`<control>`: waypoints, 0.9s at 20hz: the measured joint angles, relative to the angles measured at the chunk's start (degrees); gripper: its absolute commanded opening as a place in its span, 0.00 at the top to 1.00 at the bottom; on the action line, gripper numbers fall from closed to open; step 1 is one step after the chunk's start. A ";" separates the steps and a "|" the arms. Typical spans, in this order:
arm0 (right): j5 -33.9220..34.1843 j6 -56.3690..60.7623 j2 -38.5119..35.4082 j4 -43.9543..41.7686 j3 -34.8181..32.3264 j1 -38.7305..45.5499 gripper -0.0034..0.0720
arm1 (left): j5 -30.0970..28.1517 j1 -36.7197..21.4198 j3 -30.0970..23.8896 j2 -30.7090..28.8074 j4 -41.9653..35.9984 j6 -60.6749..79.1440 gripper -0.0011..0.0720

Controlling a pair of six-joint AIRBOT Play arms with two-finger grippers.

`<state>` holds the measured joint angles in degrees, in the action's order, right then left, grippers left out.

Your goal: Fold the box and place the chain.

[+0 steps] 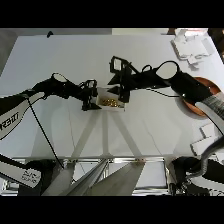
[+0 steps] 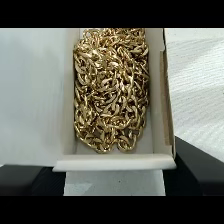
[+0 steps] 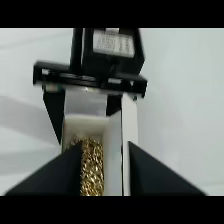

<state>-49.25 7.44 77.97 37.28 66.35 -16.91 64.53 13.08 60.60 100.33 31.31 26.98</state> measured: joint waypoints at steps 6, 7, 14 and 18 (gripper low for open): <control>-6.27 25.03 9.33 1.31 10.32 3.48 0.69 | 0.00 0.00 0.00 0.00 0.00 0.00 0.55; -8.28 27.93 11.34 1.73 11.02 3.69 0.69 | -0.02 -0.02 0.00 0.00 0.00 0.00 0.55; -22.18 31.98 19.17 3.06 12.81 3.10 0.63 | -0.04 0.00 0.00 0.00 -0.02 -0.02 0.55; -20.65 28.59 18.58 7.69 12.94 0.66 0.61 | -0.04 0.00 0.00 0.00 -0.02 -0.02 0.55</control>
<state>-69.91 36.03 96.55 44.97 79.29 -16.25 64.49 13.08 60.60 100.33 31.29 26.96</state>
